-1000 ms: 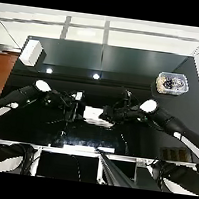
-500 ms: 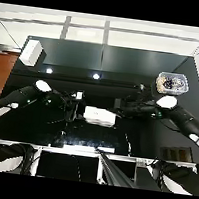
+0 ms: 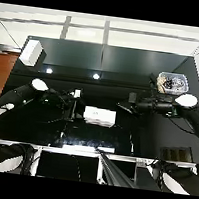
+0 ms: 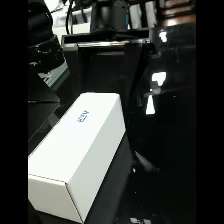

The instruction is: Fold the box and place the chain.

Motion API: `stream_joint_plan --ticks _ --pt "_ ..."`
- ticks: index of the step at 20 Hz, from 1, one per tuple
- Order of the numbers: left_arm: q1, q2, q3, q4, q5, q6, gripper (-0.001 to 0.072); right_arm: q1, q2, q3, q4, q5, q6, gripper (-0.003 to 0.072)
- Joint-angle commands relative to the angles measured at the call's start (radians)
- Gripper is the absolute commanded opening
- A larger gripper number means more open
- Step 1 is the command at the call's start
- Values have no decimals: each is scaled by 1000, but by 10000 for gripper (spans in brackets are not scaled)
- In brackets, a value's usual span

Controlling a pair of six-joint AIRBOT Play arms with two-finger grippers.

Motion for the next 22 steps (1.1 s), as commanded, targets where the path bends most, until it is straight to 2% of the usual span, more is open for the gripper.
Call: stream_joint_plan --ticks 1,3,7,10,13,15,18,19,22 --pt "39 101 1 113 -5 -189 709 -97 40 1 -2 58 -34 32" --pt "70 162 1 131 -33 -347 708 -156 71 1 -3 75 -49 32" --pt "63 220 1 75 -108 -377 708 -211 105 1 -18 75 -60 32" --pt "-24 202 11 45 -17 -327 707 -211 105 1 -48 74 -60 32" --pt "-132 124 103 58 13 -294 698 -211 105 1 -60 69 -60 33" --pt "-170 20 192 61 20 -308 697 -211 105 1 -70 63 -60 32" --pt "-195 -124 326 60 -87 -304 696 -211 105 1 -86 68 -60 32" --pt "-201 -148 347 60 -120 -256 700 -211 105 0 -90 71 -60 33" --pt "-226 -164 346 60 -113 -202 701 -211 105 0 -107 66 -60 33"
